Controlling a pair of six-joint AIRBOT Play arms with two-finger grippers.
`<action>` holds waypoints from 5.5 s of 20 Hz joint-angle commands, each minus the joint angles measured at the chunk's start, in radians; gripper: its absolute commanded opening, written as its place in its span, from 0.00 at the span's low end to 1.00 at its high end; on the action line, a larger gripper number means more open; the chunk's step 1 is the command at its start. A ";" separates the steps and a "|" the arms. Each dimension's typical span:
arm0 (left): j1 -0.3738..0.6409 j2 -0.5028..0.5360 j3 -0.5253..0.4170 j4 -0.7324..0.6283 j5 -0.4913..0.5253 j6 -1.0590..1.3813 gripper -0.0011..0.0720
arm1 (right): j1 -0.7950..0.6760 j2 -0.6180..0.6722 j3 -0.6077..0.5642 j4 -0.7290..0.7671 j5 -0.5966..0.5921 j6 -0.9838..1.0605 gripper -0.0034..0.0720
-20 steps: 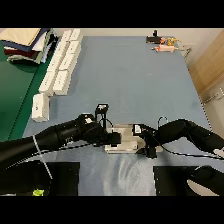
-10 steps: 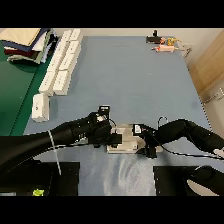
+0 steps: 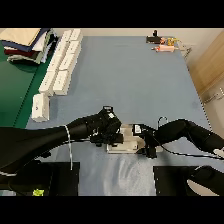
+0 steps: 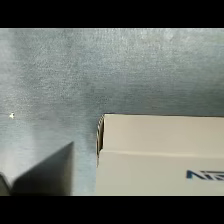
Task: Fold the box.
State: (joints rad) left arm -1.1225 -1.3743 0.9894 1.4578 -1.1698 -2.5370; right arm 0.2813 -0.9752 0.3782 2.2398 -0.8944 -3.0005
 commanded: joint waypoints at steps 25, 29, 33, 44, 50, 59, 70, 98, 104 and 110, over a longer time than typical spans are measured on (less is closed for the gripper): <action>0.132 0.361 0.021 -0.041 -0.260 0.571 0.03 | 0.000 0.000 0.001 0.000 0.000 0.000 0.73; 0.216 0.385 -0.025 -0.258 -0.152 1.041 0.03 | 0.000 0.000 0.001 0.000 0.000 0.000 0.73; 0.487 0.418 -0.193 -0.604 -0.130 1.508 0.03 | 0.000 0.000 0.001 0.000 0.000 0.000 0.73; 0.711 0.439 -0.407 -0.771 0.232 2.144 0.94 | -0.001 -0.002 0.001 -0.003 0.000 0.000 0.73; 0.619 0.439 -0.491 -0.857 0.381 2.528 0.94 | -0.001 -0.002 0.001 -0.003 -0.002 0.000 0.73; 0.617 0.439 -0.617 -1.013 0.468 2.647 0.94 | -0.001 -0.002 0.001 -0.003 -0.001 0.000 0.73; 0.427 0.425 -0.644 -1.030 0.530 2.694 0.94 | -0.001 -0.002 0.001 -0.003 -0.001 0.000 0.73; 0.349 0.334 -0.641 -1.102 0.613 2.757 0.94 | -0.001 -0.002 0.001 -0.003 -0.001 0.000 0.73; 0.349 0.333 -0.641 -1.102 0.613 2.757 0.90 | -0.001 -0.002 0.001 -0.003 -0.001 0.000 0.73; 0.349 0.333 -0.640 -1.101 0.613 2.757 0.60 | -0.001 -0.002 0.001 -0.003 -0.001 0.000 0.73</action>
State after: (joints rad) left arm -0.7734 -1.0409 0.3477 0.3561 -0.5583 0.2195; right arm 0.2810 -0.9771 0.3782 2.2364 -0.8959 -3.0013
